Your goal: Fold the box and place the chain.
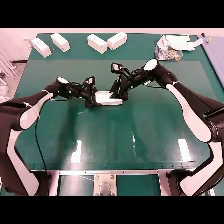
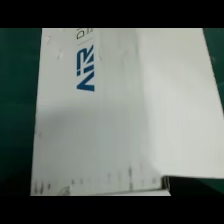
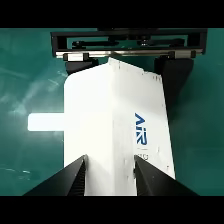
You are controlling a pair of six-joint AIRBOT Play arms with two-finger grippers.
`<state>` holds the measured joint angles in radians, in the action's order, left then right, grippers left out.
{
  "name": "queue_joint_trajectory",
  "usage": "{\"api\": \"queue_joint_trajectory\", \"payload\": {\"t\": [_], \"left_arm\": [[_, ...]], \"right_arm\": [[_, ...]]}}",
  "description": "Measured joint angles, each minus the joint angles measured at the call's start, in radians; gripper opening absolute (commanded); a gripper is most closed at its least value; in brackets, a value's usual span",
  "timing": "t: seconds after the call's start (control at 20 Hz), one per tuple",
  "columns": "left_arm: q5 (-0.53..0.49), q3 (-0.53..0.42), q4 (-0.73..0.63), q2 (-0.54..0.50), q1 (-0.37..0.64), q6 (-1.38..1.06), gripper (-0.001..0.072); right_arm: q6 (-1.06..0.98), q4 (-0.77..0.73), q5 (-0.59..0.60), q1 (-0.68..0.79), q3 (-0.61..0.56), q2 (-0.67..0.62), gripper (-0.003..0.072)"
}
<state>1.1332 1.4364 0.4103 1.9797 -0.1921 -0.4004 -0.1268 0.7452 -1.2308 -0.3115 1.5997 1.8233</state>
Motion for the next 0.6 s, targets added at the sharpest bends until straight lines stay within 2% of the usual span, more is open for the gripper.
{"api": "queue_joint_trajectory", "payload": {"t": [0.6], "left_arm": [[0.0,0.0,0.0,0.0,0.001,0.002,0.0513]], "right_arm": [[0.0,0.017,0.051,-0.003,0.056,0.014,0.0351]]}}
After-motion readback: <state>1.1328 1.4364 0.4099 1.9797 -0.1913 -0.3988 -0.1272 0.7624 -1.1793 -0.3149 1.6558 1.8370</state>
